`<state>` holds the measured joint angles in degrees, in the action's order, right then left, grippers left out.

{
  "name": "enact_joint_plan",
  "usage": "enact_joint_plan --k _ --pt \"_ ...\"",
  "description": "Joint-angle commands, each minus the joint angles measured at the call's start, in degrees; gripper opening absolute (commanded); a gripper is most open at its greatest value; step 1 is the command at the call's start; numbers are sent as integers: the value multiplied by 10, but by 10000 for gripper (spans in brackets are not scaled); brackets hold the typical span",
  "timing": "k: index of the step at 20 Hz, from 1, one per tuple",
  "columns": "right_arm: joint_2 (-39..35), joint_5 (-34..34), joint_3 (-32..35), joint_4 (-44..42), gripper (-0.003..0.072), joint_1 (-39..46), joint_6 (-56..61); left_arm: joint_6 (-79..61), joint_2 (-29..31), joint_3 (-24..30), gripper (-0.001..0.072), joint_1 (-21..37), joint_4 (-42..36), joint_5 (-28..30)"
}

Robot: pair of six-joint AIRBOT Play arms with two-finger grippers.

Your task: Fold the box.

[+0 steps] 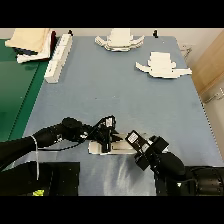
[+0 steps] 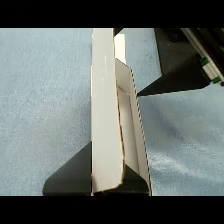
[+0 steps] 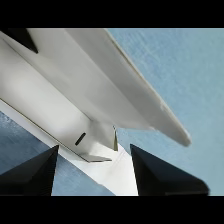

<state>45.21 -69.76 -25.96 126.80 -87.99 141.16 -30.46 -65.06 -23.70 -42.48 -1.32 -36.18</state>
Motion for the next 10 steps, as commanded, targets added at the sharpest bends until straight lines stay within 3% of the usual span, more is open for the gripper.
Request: enact_joint_plan --k 1,6,10 --pt "-3 1 0 -11 720 11 -62 0 0 -1 17 0 0 0" --pt "-78 73 18 -63 720 103 -216 0 0 0 16 0 0 0" --pt "-133 151 50 -169 720 214 -398 0 0 -1 16 0 0 0"
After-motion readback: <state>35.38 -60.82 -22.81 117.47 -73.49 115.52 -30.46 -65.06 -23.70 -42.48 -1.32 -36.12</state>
